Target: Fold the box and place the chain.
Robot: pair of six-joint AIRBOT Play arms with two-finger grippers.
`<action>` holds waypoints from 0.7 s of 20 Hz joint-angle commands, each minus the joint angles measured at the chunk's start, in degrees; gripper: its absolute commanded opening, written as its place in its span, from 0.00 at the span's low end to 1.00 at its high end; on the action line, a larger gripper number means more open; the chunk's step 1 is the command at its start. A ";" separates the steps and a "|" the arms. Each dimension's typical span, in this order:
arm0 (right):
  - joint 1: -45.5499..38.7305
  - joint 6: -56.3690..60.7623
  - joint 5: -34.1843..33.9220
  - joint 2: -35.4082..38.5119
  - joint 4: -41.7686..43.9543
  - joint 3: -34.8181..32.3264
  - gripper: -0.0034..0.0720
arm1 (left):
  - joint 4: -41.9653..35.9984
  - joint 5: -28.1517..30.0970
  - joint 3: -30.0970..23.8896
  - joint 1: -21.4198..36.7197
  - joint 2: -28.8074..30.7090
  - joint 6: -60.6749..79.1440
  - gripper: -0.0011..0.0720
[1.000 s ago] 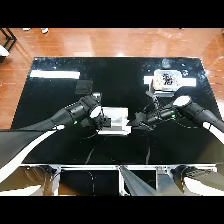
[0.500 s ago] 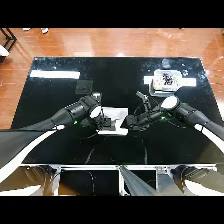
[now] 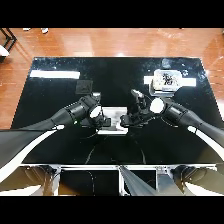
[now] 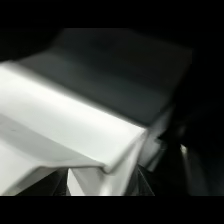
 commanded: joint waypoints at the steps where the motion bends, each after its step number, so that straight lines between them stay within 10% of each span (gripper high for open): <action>1: 4.11 12.83 -1.01 -0.07 -12.66 2.10 0.65 | -0.04 0.20 0.00 -0.04 -0.04 0.13 0.04; 14: 9.53 29.16 6.49 -3.43 -24.17 8.33 0.51 | 0.02 1.42 0.00 -0.04 -0.04 0.13 0.04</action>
